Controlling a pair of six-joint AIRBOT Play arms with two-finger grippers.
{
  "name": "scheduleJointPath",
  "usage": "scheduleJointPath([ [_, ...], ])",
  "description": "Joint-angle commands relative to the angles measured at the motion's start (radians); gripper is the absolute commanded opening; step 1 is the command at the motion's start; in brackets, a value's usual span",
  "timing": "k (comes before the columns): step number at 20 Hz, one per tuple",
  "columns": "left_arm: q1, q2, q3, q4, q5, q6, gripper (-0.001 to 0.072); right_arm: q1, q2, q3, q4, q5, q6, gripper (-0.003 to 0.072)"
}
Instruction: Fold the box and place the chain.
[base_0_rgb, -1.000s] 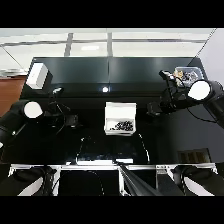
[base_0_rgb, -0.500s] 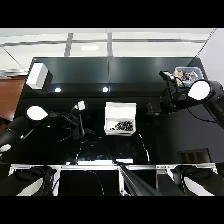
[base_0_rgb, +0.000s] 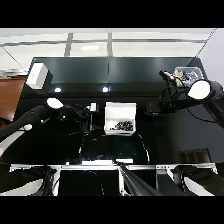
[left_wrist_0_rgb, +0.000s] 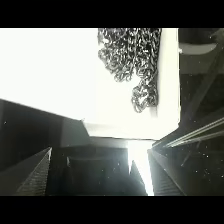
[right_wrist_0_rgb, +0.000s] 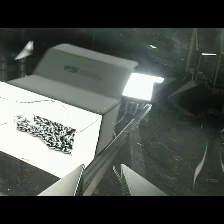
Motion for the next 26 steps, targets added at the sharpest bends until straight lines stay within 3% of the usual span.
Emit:
scheduleJointPath([
  [1,-0.011,-0.034,0.016,0.012,0.0,0.0,0.0713,0.001,0.0,-0.001,0.006,0.0,0.0,0.0276],
  [21,-0.077,-0.05,0.02,0.066,-0.003,-0.129,0.0713,0.001,0.0,-0.001,0.006,-0.012,0.0,0.0276],
  [26,-0.105,-0.05,0.02,0.024,0.003,-0.151,0.0713,0.001,0.0,-0.001,0.006,-0.013,0.0,0.0276],
])
